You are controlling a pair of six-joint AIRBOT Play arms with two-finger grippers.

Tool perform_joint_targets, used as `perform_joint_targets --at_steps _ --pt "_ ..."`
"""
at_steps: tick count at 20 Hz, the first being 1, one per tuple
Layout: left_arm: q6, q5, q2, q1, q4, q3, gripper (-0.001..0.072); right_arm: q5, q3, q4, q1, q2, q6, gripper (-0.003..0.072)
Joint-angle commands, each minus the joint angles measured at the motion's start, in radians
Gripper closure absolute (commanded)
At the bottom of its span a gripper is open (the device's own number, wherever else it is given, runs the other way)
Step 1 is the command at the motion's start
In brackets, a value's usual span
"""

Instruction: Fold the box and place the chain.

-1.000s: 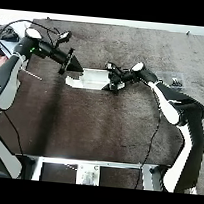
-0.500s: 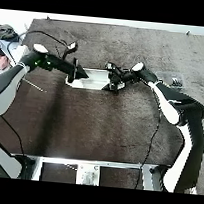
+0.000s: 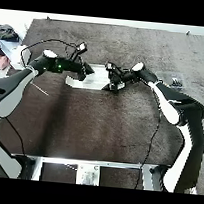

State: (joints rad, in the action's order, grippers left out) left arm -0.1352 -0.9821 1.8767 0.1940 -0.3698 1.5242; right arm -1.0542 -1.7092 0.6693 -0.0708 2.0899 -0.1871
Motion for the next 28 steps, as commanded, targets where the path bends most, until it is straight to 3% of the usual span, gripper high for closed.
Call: perform_joint_targets --at_steps 1,9,12,16,23,28 --pt "0.033 0.051 0.029 -0.034 0.012 0.047 0.0703 0.000 0.000 0.000 0.000 0.000 0.000 0.0412" --pt "0.031 0.024 0.105 -0.035 0.011 0.054 0.0701 0.000 0.000 0.000 0.000 0.000 0.000 0.0412" --pt "0.031 0.034 0.108 -0.035 0.002 0.054 0.0701 0.000 0.000 0.000 0.000 0.000 0.000 0.0412" --pt "0.111 0.069 0.114 -0.035 -0.141 0.052 0.0701 0.000 0.000 0.000 0.000 0.000 0.000 0.0412" --pt "0.109 0.075 0.111 -0.035 -0.123 0.063 0.0700 0.000 0.000 0.000 0.000 0.000 0.000 0.0412" --pt "0.109 -0.093 0.111 -0.059 -0.123 0.187 0.0702 0.000 0.000 0.000 0.000 0.000 0.000 0.0412"
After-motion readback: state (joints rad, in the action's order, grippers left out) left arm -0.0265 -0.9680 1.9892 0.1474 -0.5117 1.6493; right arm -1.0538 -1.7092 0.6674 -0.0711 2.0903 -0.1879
